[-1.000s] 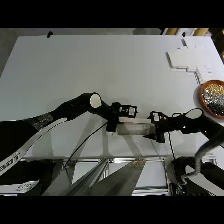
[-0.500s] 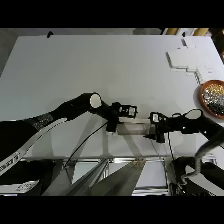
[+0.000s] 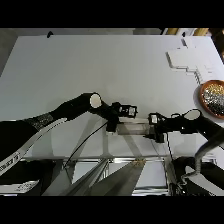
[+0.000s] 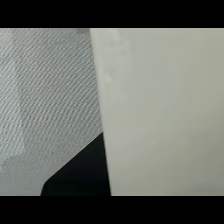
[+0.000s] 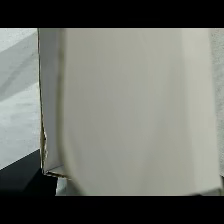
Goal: Fold the box and place the chain.
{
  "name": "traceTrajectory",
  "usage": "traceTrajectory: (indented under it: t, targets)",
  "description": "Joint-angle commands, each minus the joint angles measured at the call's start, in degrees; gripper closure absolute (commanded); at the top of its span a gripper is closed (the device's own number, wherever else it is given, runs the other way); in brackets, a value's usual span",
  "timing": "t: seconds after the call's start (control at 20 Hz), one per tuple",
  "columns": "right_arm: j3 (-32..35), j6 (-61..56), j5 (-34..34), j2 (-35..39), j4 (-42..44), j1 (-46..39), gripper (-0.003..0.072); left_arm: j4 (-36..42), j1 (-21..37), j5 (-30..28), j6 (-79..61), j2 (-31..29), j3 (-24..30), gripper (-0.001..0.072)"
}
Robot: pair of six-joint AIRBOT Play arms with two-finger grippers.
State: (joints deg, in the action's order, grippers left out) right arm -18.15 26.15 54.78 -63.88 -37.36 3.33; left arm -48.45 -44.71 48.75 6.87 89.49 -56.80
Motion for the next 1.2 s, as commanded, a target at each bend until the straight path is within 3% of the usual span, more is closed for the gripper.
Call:
traceTrajectory:
  t: [0.0, 0.25, 0.35, 0.7, 1.15]
  targets:
    - [0.0, -0.2, -0.1, 0.0, 0.1, 0.3, 0.0149, 0.0, 0.0, 0.0, 0.0, 0.0, 0.0, 0.0697]
    - [0.0, -0.2, 0.5, 0.2, 0.1, 0.2, 0.0083, 0.0, 0.0, 0.0, 0.0, 0.0, 0.0, 0.0697]
    - [0.0, -0.2, 0.8, 0.2, 0.1, 0.2, -0.0012, 0.0, 0.0, 0.0, 0.0, 0.0, 0.0, 0.0697]
    - [0.1, -0.1, 2.3, 1.1, 0.1, -4.1, -0.0013, 0.0, 0.0, 0.0, 0.0, 0.0, 0.0, 0.0697]
    - [1.9, 4.3, 1.4, 1.1, 5.8, -2.4, -0.0014, 0.0, 0.0, 0.0, 0.0, 0.0, 0.0, 0.0697]
